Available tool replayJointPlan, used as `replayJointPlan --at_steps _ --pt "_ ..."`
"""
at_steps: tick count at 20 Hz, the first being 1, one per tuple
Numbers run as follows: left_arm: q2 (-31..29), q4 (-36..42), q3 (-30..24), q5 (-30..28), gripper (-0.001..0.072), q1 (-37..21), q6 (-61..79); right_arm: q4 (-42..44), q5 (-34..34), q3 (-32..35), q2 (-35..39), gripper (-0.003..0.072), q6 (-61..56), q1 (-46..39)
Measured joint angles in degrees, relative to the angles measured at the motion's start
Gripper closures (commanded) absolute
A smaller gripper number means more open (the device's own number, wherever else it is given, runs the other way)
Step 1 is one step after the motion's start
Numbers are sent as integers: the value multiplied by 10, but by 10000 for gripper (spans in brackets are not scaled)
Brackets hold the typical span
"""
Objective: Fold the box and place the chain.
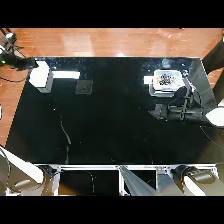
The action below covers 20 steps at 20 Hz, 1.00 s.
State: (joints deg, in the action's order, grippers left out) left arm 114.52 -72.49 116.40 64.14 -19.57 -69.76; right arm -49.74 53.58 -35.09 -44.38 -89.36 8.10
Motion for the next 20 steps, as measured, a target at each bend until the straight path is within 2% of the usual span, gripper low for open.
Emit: replayJointPlan --at_steps 1,2,3,4,6,8,10,11,13,16,19,20 --pt "-12 -2 14 17 78 0 -13 -1 -6 -10 0 666 0 -5" --pt "-26 -2 21 30 149 0 -25 -8 -10 -25 0 666 0 -12" --pt "-44 -3 28 47 487 0 -40 -20 -13 -47 0 666 1 -20" --pt "-64 -4 32 64 689 -1 -57 -42 -14 -76 0 666 2 -30" --pt "-109 -4 37 108 691 -1 -102 -99 10 -141 0 666 2 -47" --pt "-158 -6 28 156 692 3 -137 -162 65 -200 2 666 0 -56" --pt "-217 -13 -10 181 691 19 -154 -221 123 -232 10 666 -3 -60" --pt "-255 -21 -45 179 691 33 -161 -251 142 -238 16 666 -7 -62" --pt "-346 -38 -147 140 691 70 -169 -299 157 -225 39 666 -22 -64" --pt "-504 -40 -366 44 691 157 -175 -338 136 -158 69 666 -49 -65" --pt "-640 -44 -580 -46 690 247 -185 -344 99 -81 82 667 -64 -65" --pt "-678 -46 -637 -68 690 267 -191 -344 89 -63 84 667 -66 -65"
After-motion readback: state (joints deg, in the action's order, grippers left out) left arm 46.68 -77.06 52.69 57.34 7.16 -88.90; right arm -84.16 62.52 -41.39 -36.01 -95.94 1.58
